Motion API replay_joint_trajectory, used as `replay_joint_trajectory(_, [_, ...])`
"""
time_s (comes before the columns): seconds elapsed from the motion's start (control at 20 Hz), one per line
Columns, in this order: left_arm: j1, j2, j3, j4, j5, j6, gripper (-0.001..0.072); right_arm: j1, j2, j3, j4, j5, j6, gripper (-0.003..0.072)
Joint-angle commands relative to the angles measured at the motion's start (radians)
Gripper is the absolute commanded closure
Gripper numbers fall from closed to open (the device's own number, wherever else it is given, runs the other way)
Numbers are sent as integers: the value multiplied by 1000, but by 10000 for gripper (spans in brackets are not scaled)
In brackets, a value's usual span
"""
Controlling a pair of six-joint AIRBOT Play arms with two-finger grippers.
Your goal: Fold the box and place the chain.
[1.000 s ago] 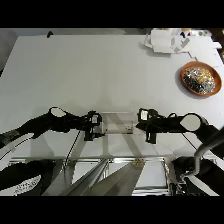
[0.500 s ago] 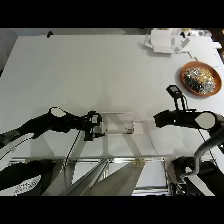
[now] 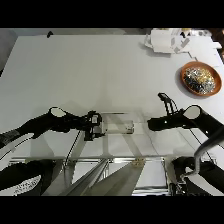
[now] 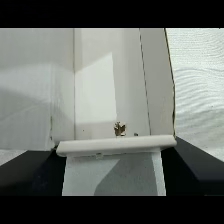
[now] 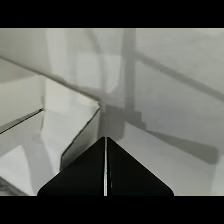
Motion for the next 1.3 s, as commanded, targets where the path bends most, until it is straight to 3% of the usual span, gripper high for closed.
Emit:
replay_joint_trajectory(0.0, [0, 0, 0, 0, 0, 0, 573, 32, -50, 0, 68, 13, -47, 665])
replay_joint_trajectory(0.65, [0, 0, 0, 0, 0, 0, 573, -33, -11, -1, 7, 1, -3, 665])
replay_joint_trajectory(1.25, [0, 0, 0, 0, 0, 0, 573, -30, -61, -20, 80, -25, -11, 665])
